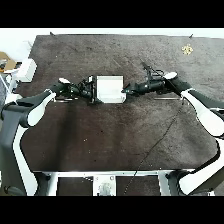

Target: Fold the box and place the chain.

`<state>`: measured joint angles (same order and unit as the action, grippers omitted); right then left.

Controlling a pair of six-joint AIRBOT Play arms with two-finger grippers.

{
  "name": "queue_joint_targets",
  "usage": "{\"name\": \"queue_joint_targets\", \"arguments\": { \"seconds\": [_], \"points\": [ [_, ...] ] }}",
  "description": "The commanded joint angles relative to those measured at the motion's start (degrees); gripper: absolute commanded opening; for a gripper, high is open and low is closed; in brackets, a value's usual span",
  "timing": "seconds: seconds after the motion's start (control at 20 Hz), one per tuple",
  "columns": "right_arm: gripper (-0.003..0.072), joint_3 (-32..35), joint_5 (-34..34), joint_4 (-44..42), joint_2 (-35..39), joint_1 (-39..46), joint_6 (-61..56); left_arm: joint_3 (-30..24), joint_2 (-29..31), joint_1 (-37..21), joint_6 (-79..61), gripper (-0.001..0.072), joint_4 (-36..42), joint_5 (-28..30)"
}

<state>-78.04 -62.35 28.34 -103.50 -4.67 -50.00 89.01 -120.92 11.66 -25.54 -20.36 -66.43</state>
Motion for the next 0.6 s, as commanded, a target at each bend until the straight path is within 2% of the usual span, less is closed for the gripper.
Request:
{"name": "queue_joint_targets", "arguments": {
  "seconds": [0.0, 0.15, 0.55],
  "points": [
    [0.0514, -4.2, 2.3, 12.0, 0.0, -3.1, -8.5, 0.0, 0.0, -0.1, 0.0, 0.0226, 0.0, 0.0],
    [0.0514, -6.1, 2.1, 14.6, 0.0, -5.5, -11.0, 0.0, 0.0, -0.1, 0.0, 0.0226, 0.0, 0.0],
    [0.0514, -9.1, 6.3, 31.9, -0.1, -11.3, -23.1, 0.0, 0.0, -0.1, 0.0, 0.0226, 0.0, 0.0]
  ]
}}
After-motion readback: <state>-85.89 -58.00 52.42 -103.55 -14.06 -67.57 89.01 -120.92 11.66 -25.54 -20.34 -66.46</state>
